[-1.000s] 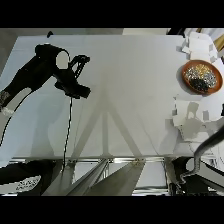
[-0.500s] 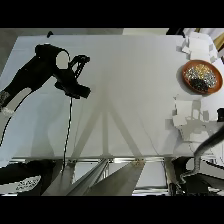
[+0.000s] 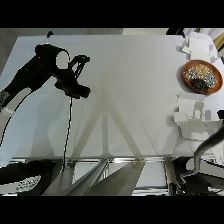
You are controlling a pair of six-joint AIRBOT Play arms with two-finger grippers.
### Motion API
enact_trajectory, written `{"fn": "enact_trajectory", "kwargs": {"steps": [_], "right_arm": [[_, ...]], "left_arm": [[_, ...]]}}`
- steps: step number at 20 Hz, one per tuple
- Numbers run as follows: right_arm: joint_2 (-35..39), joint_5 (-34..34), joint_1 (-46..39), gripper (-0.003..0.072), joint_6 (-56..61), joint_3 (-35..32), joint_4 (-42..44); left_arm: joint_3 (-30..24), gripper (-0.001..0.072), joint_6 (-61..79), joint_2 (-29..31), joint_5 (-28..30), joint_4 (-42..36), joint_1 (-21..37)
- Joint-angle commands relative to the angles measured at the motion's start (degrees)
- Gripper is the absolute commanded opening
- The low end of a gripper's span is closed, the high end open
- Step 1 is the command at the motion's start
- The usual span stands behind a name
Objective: Fold the box and place the chain.
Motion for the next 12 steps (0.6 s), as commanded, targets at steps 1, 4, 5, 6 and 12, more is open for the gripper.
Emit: {"fn": "enact_trajectory", "kwargs": {"steps": [1, 4, 5, 6, 12], "right_arm": [[1.38, 1.27, 1.29, 0.0019, -1.36, -0.04, 7.32], [5.27, 2.08, 5.25, 0.0019, -7.39, -0.48, 15.87], [7.1, 2.05, 6.34, 0.0019, -8.48, -1.31, 19.41], [9.01, 1.95, 7.19, 0.0019, -9.4, -2.58, 23.3], [24.96, -4.59, 14.99, 0.0019, -13.66, -17.75, 40.19]], "left_arm": [[-0.02, 0.0011, 0.0, 0.0, 0.02, 0.0, -0.02], [-0.02, 0.0011, 0.0, 0.0, 0.02, 0.02, -0.02], [-0.02, 0.0011, 0.0, 0.0, 0.02, 0.02, -0.02], [-0.02, 0.0011, 0.02, 0.0, 0.02, 0.0, -0.02], [-0.02, 0.0011, 0.0, 0.0, 0.02, 0.0, -0.02]]}}
